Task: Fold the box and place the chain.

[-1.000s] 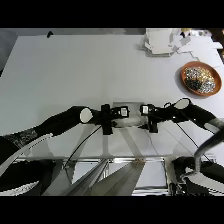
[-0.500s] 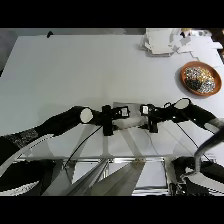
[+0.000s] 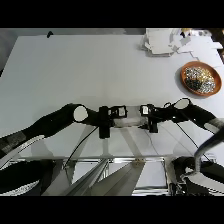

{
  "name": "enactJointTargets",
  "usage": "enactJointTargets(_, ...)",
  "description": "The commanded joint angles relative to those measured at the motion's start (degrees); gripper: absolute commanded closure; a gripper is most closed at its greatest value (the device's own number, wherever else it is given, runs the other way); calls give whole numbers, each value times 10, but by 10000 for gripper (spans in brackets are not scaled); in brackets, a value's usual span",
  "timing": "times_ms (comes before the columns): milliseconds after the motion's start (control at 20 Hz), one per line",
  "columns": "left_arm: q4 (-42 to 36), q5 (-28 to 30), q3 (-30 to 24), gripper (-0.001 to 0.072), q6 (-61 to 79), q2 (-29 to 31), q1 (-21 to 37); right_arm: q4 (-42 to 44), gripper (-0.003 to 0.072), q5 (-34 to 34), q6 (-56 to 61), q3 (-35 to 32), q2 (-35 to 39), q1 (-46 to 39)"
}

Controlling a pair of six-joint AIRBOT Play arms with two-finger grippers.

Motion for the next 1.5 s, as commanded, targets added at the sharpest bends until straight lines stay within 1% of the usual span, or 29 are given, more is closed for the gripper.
enactJointTargets(0,104,-64,0,708,-222,55,39,1,346,0,1,0,0,0)
enactJointTargets(50,131,-92,0,708,-297,73,60,1,346,0,1,0,0,0)
enactJointTargets(100,143,-121,0,708,-356,87,81,1,346,0,1,0,0,0)
enactJointTargets(250,146,-206,-7,708,-473,106,154,1,346,0,1,0,0,0)
enactJointTargets(350,146,-220,-30,708,-511,110,194,1,346,0,1,0,0,0)
enactJointTargets(400,146,-214,-44,708,-527,111,208,1,346,0,1,0,0,0)
enactJointTargets(500,139,-179,-75,708,-562,112,222,1,346,0,1,0,0,0)
enactJointTargets(650,88,-97,-114,708,-596,112,225,1,346,0,1,0,0,0)
enactJointTargets(800,26,-28,-127,708,-595,107,223,1,346,0,1,0,0,0)
enactJointTargets(950,-15,-7,-131,706,-582,81,223,1,346,0,1,0,0,0)
enactJointTargets(1100,-40,-6,-131,704,-558,53,217,1,346,0,1,0,0,0)
enactJointTargets(1250,-50,-5,-131,704,-545,49,202,1,346,0,1,0,0,0)
enactJointTargets(1450,-131,4,-131,705,-476,52,172,1,346,0,1,0,0,0)
